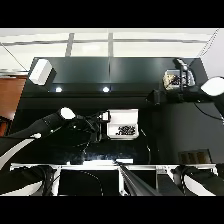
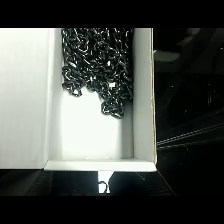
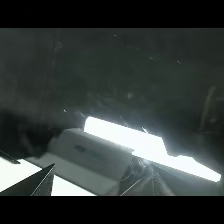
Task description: Fold the box and place the chain.
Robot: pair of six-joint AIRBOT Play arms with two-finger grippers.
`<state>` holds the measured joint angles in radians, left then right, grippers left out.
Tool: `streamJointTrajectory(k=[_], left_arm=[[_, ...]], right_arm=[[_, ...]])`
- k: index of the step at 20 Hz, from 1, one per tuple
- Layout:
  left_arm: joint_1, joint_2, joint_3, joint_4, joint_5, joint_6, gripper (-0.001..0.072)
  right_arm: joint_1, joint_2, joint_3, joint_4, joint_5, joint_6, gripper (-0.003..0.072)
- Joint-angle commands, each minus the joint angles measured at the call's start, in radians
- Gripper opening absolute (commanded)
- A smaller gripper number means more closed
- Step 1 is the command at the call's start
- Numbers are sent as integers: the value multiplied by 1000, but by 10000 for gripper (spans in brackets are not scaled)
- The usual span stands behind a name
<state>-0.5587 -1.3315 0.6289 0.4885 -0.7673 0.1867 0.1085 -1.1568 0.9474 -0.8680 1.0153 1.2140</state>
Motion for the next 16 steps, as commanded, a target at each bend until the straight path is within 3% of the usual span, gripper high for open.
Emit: streamJointTrajectory(k=[1, 7, 10, 13, 16], left_arm=[[0, -1, 1, 1, 2, 0, 265], [0, -1, 1, 0, 2, 0, 266], [0, -1, 1, 0, 2, 0, 272], [0, -1, 1, 1, 2, 0, 272], [0, -1, 1, 1, 2, 0, 272]], right_arm=[[9, -211, 79, 210, 134, -286, 711], [15, -254, 84, 282, 364, -764, 711], [16, -220, 93, 286, 385, -792, 711], [61, -198, 88, 186, 387, -780, 691], [103, -191, 45, 165, 317, -777, 691]])
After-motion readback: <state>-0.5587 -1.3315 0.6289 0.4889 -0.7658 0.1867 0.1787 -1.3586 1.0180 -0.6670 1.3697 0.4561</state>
